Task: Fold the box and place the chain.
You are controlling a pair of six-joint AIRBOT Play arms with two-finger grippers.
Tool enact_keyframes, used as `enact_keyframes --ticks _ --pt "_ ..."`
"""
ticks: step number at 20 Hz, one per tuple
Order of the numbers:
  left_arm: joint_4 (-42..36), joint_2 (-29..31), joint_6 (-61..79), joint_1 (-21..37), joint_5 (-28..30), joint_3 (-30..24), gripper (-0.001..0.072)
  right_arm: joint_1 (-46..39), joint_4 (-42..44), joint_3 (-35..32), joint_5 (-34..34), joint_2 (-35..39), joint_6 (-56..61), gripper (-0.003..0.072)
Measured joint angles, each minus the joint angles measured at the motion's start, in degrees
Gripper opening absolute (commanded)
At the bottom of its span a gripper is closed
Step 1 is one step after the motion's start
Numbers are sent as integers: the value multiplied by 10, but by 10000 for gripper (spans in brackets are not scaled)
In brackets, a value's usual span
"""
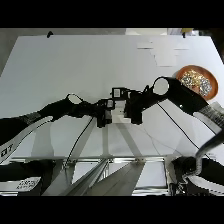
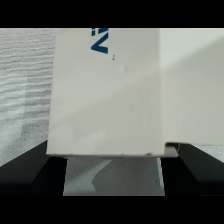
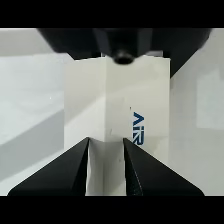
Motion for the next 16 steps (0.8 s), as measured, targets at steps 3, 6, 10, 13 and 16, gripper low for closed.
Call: enact_keyframes --ticks 3,6,10,13,16 --pt "0 0 0 0 0 0 271 3 -23 -1 -1 0 10 251" --pt "0 0 -1 0 0 0 271 5 -44 -1 -7 3 20 232" --pt "-1 0 -2 0 0 0 271 5 -55 -1 -20 15 27 167" --pt "-2 0 -1 0 1 0 271 5 -59 -1 -30 22 30 155" --pt "-1 0 -1 0 1 0 271 5 -61 -8 -38 25 32 155"
